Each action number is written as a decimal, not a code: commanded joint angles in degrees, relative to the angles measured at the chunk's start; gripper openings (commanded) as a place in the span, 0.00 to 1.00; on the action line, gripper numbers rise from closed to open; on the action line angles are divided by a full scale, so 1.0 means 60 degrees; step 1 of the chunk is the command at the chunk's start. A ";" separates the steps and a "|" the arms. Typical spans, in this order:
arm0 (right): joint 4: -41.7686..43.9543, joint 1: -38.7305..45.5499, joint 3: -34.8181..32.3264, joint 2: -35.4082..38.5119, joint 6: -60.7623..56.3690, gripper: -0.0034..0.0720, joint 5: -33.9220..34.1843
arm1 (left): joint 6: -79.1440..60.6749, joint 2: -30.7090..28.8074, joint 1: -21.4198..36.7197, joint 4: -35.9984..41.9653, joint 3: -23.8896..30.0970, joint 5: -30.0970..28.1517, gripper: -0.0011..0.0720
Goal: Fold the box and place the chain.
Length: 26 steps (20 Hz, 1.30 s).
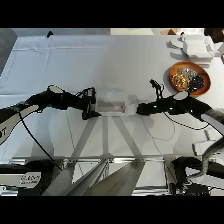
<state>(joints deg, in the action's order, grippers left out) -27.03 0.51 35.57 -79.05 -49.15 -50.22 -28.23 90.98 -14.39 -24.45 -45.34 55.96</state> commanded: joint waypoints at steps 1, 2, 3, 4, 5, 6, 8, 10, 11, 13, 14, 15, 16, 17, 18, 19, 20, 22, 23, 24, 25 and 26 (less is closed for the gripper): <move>0.1508 -0.0091 -0.0004 -0.0080 0.0543 0.05 -0.0412 | 0.0000 0.0000 0.0000 0.0000 -0.0004 -0.0004 0.39; 0.1865 -0.0091 -0.0004 -0.0080 0.0535 0.06 -0.0499 | 0.0000 0.0000 0.0000 0.0000 -0.0004 -0.0004 0.39; 0.2135 -0.0091 -0.0004 -0.0080 0.0528 0.08 -0.0528 | 0.0000 0.0000 0.0000 0.0000 -0.0004 -0.0004 0.39; 0.2320 -0.0091 -0.0004 -0.0080 0.0528 0.24 -0.0525 | 0.0000 0.0000 0.0000 0.0000 -0.0004 -0.0004 0.39; 0.2404 -0.0091 -0.0004 -0.0080 0.0528 0.38 -0.0525 | 0.0000 0.0004 0.0000 0.0000 -0.0004 -0.0004 0.39; 0.2401 -0.0091 -0.0004 -0.0080 0.0528 0.39 -0.0525 | 0.0000 0.0000 0.0000 0.0000 -0.0004 -0.0004 0.39; 0.2404 -0.0095 -0.0004 -0.0080 0.0528 0.39 -0.0525 | 0.0000 0.0000 0.0000 0.0000 -0.0004 -0.0004 0.39; 0.2404 -0.0095 -0.0004 -0.0080 0.0532 0.39 -0.0525 | 0.0000 0.0000 0.0000 0.0000 -0.0004 -0.0004 0.39; 0.2404 -0.0095 -0.0004 -0.0076 0.0532 0.39 -0.0528 | 0.0000 0.0000 0.0000 0.0000 -0.0004 -0.0004 0.39; 0.2357 -0.0113 0.0000 0.0047 0.0637 0.47 -0.0499 | 0.0000 0.0000 0.0000 0.0000 -0.0004 -0.0004 0.39; 0.2361 -0.0168 0.0004 0.0160 0.1024 0.50 -0.0437 | 0.0000 0.0000 0.0000 0.0000 -0.0004 -0.0004 0.39; 0.2361 -0.0244 0.0007 0.0251 0.1421 0.51 -0.0331 | 0.0000 0.0000 0.0000 0.0000 -0.0004 -0.0004 0.39; 0.2364 -0.0342 0.0015 0.0302 0.1555 0.56 -0.0149 | 0.0000 0.0000 0.0000 0.0000 -0.0004 -0.0004 0.39; 0.2364 -0.0437 0.0015 0.0313 0.1552 0.58 -0.0007 | 0.0000 0.0000 0.0000 0.0000 -0.0004 -0.0004 0.39; 0.2331 -0.0557 0.0015 0.0313 0.1548 0.58 0.0069 | 0.0000 0.0000 0.0000 0.0000 -0.0004 -0.0004 0.39; 0.2317 -0.0674 0.0015 0.0313 0.1548 0.58 0.0117 | 0.0000 0.0000 0.0000 0.0000 -0.0004 -0.0004 0.39; 0.2288 -0.0812 0.0015 0.0317 0.1563 0.58 0.0273 | 0.0000 0.0000 0.0000 0.0000 -0.0004 -0.0004 0.39; 0.2280 -0.1075 0.0015 0.0317 0.2320 0.60 0.0812 | 0.0000 0.0000 0.0000 0.0000 -0.0004 -0.0004 0.39; 0.2280 -0.1202 0.0015 0.0317 0.2557 0.60 0.1129 | -0.0004 0.0000 0.0000 0.0000 -0.0004 -0.0004 0.39; 0.2280 -0.1326 0.0015 0.0317 0.2528 0.63 0.1439 | 0.0000 0.0000 0.0000 0.0000 -0.0004 -0.0004 0.39; 0.2222 -0.1457 0.0015 0.0317 0.2524 0.63 0.1734 | 0.0000 0.0000 0.0000 0.0000 -0.0004 -0.0004 0.39; 0.2055 -0.1599 0.0022 0.0317 0.2528 0.63 0.1996 | 0.0000 0.0000 0.0000 0.0000 -0.0004 -0.0004 0.39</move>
